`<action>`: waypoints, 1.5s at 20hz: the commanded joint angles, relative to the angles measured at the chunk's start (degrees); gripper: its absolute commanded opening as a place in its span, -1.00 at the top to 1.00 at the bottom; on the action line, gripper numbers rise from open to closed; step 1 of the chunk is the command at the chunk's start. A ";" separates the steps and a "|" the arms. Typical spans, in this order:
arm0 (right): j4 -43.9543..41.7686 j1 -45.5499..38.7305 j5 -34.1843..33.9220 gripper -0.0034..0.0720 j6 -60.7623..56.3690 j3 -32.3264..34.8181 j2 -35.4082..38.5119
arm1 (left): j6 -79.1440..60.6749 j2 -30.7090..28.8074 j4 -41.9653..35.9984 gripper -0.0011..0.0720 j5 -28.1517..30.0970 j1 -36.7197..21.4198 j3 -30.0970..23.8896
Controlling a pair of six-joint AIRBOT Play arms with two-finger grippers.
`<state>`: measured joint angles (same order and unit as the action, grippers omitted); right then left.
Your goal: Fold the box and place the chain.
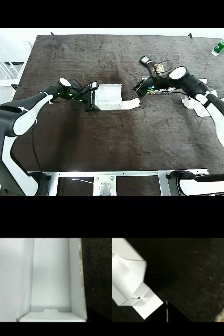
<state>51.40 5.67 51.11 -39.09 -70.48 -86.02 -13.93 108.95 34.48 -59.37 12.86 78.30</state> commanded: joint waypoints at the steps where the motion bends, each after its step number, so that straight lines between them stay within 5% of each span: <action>1: 0.28 -5.42 1.33 0.88 -15.93 1.70 2.01 | 0.00 0.00 0.04 -0.50 0.02 0.00 0.02; 10: -5.25 -7.96 1.49 0.88 -19.39 10.51 -5.31 | 0.00 0.00 0.02 -0.50 0.02 0.00 0.02; 22: -10.54 2.58 -0.42 0.88 -17.49 8.15 -3.61 | 0.00 0.00 0.02 -0.50 0.02 0.00 0.02; 25: -12.68 2.82 0.04 0.12 -17.51 7.65 -3.34 | 0.00 0.00 0.02 -0.50 0.02 0.00 0.02; 30: -15.56 3.58 0.02 0.13 -17.90 6.99 -3.39 | 0.00 0.00 0.02 -0.50 0.02 0.00 0.02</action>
<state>37.98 8.64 50.94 -56.82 -63.16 -89.54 -13.91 108.95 34.50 -59.37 12.86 78.30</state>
